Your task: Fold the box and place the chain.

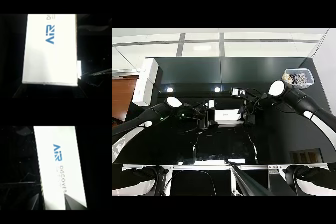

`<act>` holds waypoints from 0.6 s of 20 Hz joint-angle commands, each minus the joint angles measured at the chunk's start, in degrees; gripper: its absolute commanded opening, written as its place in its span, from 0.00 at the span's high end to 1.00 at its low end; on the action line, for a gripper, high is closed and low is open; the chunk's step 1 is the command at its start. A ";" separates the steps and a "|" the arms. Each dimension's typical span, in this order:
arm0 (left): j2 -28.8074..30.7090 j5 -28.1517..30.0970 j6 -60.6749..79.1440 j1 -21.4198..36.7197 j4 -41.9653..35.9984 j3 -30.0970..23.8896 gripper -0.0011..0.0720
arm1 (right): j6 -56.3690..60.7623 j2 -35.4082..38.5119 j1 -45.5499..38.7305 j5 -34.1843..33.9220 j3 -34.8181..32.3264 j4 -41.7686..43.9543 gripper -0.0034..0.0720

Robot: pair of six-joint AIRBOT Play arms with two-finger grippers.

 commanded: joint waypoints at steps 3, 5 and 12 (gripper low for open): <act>-0.02 0.20 -0.04 -0.02 0.02 0.04 0.45 | 19.34 4.50 -1.16 0.74 0.02 0.87 0.44; -0.02 0.20 -0.04 -0.02 0.02 0.04 0.45 | 30.40 4.44 -1.77 2.89 -1.07 5.86 0.50; -0.02 0.20 -0.04 -0.02 0.00 0.04 0.45 | 33.62 -1.44 -1.73 -4.90 -3.43 24.50 0.94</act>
